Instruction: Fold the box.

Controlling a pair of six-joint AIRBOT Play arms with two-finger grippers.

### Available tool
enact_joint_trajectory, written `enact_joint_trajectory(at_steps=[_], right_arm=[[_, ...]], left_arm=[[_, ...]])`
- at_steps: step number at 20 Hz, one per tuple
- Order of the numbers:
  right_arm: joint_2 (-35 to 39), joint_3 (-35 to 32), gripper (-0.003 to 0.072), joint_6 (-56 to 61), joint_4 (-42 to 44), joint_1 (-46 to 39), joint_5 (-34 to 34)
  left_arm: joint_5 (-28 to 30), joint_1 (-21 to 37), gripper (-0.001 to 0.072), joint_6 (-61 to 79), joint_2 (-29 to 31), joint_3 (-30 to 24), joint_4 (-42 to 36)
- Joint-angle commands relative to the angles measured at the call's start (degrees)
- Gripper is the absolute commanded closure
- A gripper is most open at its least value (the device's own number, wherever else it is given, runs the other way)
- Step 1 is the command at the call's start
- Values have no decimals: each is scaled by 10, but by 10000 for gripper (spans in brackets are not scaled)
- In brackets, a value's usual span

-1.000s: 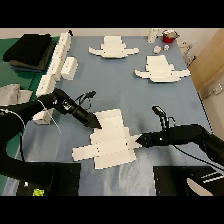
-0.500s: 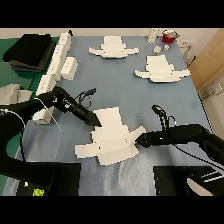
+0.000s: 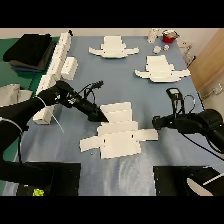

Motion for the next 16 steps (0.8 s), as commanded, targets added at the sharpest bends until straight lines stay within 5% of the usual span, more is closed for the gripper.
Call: enact_joint_trajectory(at_steps=[1,6,12,16], right_arm=[[0,51,76,162,-127,0,1],[-7,57,76,190,-133,0,1],[-33,57,76,214,-124,0,1],[-53,57,76,214,-108,0,1]], left_arm=[[90,-51,700,131,43,-6,4],[203,-107,701,204,160,-79,4],[419,-214,700,231,314,-215,4],[482,-276,697,231,335,-264,4]])
